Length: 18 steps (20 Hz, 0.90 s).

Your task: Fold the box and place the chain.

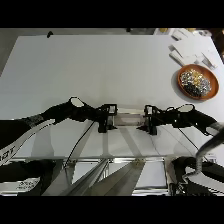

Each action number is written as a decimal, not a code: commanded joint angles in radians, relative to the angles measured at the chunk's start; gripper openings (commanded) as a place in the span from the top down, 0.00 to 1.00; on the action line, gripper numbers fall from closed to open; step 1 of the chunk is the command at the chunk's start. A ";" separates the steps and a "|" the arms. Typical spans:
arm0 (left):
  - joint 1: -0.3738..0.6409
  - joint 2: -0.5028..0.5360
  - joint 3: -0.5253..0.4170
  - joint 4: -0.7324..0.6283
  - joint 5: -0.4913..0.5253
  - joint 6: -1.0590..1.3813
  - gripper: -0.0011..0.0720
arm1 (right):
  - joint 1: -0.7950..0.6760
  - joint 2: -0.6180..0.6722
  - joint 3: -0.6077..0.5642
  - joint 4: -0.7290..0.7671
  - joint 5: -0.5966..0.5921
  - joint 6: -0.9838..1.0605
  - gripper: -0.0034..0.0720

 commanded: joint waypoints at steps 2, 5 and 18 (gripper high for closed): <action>-0.001 -0.001 0.001 0.003 -0.006 0.001 0.79 | 0.000 0.000 0.000 0.000 0.001 -0.001 0.40; -0.001 -0.001 0.001 0.003 -0.013 0.001 0.79 | 0.000 0.000 0.000 0.000 0.000 -0.001 0.40; -0.001 -0.001 0.001 0.003 -0.013 0.001 0.79 | 0.000 0.078 0.000 -0.121 -0.031 0.119 0.01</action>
